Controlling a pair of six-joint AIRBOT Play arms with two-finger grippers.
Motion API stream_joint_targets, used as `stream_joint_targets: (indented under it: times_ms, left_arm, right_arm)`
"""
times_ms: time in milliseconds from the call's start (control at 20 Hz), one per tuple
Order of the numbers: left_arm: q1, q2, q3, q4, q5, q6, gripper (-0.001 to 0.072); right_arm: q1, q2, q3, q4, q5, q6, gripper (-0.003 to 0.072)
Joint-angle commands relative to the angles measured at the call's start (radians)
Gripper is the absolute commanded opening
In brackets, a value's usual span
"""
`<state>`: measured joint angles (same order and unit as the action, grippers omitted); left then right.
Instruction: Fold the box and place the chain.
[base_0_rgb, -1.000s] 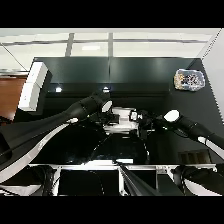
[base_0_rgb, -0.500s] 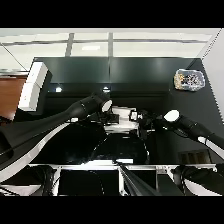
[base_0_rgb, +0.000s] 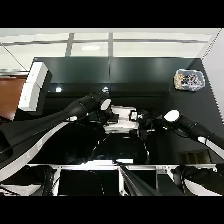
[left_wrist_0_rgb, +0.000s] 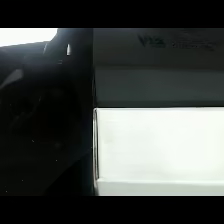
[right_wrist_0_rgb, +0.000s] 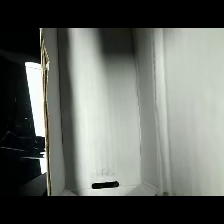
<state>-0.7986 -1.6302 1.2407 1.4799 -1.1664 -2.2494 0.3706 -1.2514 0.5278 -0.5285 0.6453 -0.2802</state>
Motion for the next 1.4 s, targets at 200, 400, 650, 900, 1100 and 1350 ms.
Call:
stream_joint_targets:
  times_ms: [200, 400, 650, 900, 1100, 1350]
  left_arm:
    - [0.002, 0.000, 0.001, -0.011, -0.046, 0.003, 0.0026]
    - [0.002, 0.000, 0.001, -0.012, -0.041, 0.002, 0.0026]
    - [0.002, 0.000, 0.001, -0.026, -0.005, -0.003, 0.0026]
    - [0.002, 0.000, 0.001, -0.038, 0.005, -0.002, 0.0026]
    - [0.002, 0.000, 0.001, -0.039, 0.005, 0.027, 0.0026]
    - [0.002, 0.000, 0.001, -0.038, 0.000, 0.040, 0.0026]
  right_arm:
    - [-0.001, 0.026, 0.008, -0.011, 0.061, 0.105, 0.0656]
    - [-0.013, 0.127, 0.008, -0.191, 0.087, 0.190, 0.0653]
    - [-0.082, 0.155, 0.008, -0.210, 0.137, 0.179, 0.0613]
    - [-0.034, 0.146, 0.008, -0.166, 0.129, 0.070, 0.0614]
    - [-0.034, 0.141, 0.007, -0.166, 0.100, 0.052, 0.0613]
    - [-0.034, 0.141, 0.008, -0.184, 0.084, 0.035, 0.0613]
